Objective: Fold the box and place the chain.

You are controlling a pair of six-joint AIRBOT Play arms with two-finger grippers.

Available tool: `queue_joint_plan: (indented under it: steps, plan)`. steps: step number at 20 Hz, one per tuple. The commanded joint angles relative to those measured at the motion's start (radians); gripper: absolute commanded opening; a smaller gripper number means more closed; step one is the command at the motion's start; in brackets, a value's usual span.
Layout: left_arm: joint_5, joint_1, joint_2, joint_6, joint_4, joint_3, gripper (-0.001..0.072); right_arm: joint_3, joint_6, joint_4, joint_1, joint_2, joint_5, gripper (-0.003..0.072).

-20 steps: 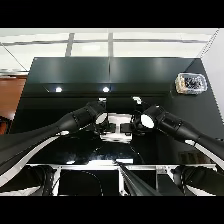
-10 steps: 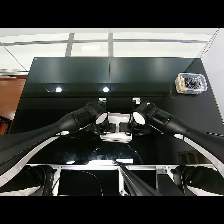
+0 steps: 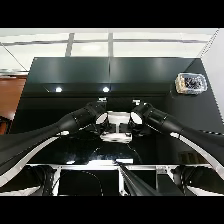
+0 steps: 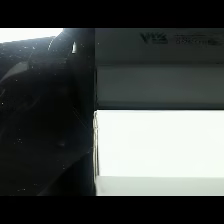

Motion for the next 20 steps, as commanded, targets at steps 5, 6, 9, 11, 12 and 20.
queue_joint_plan:
  steps: [5,6,9,11,12,20]
  plan:
    - [-0.001,0.001,0.000,0.000,0.001,0.001,0.0028,0.001,-0.016,0.018,0.001,-0.008,-0.022,0.0054]
    - [-0.001,0.001,0.000,0.000,0.001,0.001,0.0027,0.001,-0.016,0.018,0.001,-0.008,-0.022,0.0052]
    - [-0.001,0.001,0.000,0.000,0.001,0.001,0.0027,0.001,-0.017,0.018,0.001,-0.008,-0.017,0.0009]
    - [-0.001,0.001,0.000,0.000,0.001,0.001,0.0027,0.001,-0.017,0.018,0.001,-0.008,-0.014,0.0010]
    - [-0.001,0.001,0.000,0.000,0.001,0.001,0.0027,0.001,-0.017,0.018,0.001,-0.008,-0.014,0.0014]
    - [-0.001,0.001,0.000,0.000,0.000,0.001,0.0028,0.001,-0.016,0.018,0.001,-0.008,0.001,0.0259]
